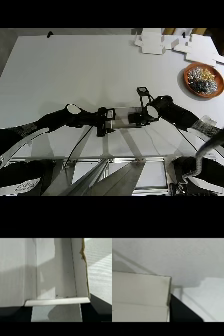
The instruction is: Fold the box and place the chain.
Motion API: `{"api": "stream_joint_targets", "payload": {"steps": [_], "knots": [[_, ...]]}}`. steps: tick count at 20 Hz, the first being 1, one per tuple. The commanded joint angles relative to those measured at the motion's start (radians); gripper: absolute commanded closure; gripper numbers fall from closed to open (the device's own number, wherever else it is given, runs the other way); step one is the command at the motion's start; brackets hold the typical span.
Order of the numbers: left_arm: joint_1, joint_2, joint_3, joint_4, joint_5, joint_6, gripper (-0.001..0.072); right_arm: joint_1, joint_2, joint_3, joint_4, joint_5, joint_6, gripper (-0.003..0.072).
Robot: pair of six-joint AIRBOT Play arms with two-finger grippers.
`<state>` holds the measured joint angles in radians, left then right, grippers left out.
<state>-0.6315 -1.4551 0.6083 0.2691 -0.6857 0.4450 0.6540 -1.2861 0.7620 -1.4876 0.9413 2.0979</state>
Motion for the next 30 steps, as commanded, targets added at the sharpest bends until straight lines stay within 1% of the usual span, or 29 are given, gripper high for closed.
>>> {"api": "stream_joint_targets", "payload": {"steps": [1, 4, 5, 6, 7, 9, 10, 11, 12, 14, 16, 18, 19, 20, 22, 25, 27, 30], "knots": [[0.000, 0.001, 0.000, 0.000, 0.001, 0.000, 0.0501, 0.001, -0.003, 0.000, -0.016, -0.003, 0.000, 0.0673], [0.000, 0.001, 0.000, 0.000, 0.001, 0.000, 0.0501, 0.001, -0.003, 0.000, -0.014, -0.002, 0.000, 0.0670], [0.000, 0.001, 0.000, 0.000, 0.001, 0.000, 0.0501, 0.001, -0.002, 0.000, -0.011, -0.002, 0.000, 0.0600], [0.000, 0.001, 0.000, 0.000, 0.001, 0.000, 0.0501, 0.001, 0.002, 0.001, -0.008, 0.000, -0.001, 0.0463], [0.000, 0.001, 0.000, 0.000, 0.000, 0.000, 0.0501, 0.001, 0.011, 0.001, -0.008, 0.002, -0.009, 0.0446], [0.000, 0.001, 0.000, 0.000, 0.001, 0.000, 0.0501, -0.002, 0.047, 0.008, -0.015, 0.018, -0.071, 0.0446], [0.000, 0.001, 0.000, 0.000, 0.000, 0.000, 0.0501, -0.006, 0.069, 0.025, -0.023, 0.051, -0.119, 0.0442], [0.000, 0.001, 0.000, 0.000, 0.001, 0.000, 0.0501, -0.013, 0.091, 0.058, -0.024, 0.117, -0.190, 0.0380], [0.000, 0.001, 0.000, 0.000, 0.000, 0.000, 0.0501, -0.021, 0.112, 0.097, -0.024, 0.188, -0.251, 0.0335], [0.000, 0.001, 0.000, 0.000, 0.000, 0.000, 0.0501, -0.051, 0.145, 0.205, -0.025, 0.315, -0.370, 0.0326], [0.000, 0.001, 0.000, 0.000, 0.000, 0.000, 0.0501, -0.120, 0.147, 0.340, -0.029, 0.370, -0.473, 0.0323], [0.000, 0.001, 0.000, 0.000, 0.001, 0.000, 0.0501, -0.233, 0.138, 0.456, -0.050, 0.343, -0.546, 0.0335], [0.000, 0.001, 0.000, 0.000, 0.000, 0.000, 0.0501, -0.303, 0.122, 0.502, -0.077, 0.331, -0.584, 0.0361], [0.000, 0.001, 0.000, 0.000, 0.000, 0.000, 0.0501, -0.373, 0.102, 0.528, -0.102, 0.308, -0.604, 0.0369], [0.000, 0.001, 0.000, 0.000, 0.001, 0.000, 0.0501, -0.538, 0.050, 0.538, -0.114, 0.232, -0.634, 0.0379], [0.000, 0.001, 0.000, 0.000, 0.000, 0.000, 0.0501, -0.775, -0.052, 0.537, -0.102, 0.086, -0.632, 0.0499], [0.000, 0.001, 0.000, 0.000, 0.001, 0.000, 0.0501, -0.900, -0.109, 0.537, -0.097, 0.023, -0.632, 0.0511], [0.000, 0.001, 0.000, 0.000, 0.001, 0.000, 0.0501, -1.042, -0.183, 0.537, -0.039, -0.013, -0.630, 0.0510]]}}
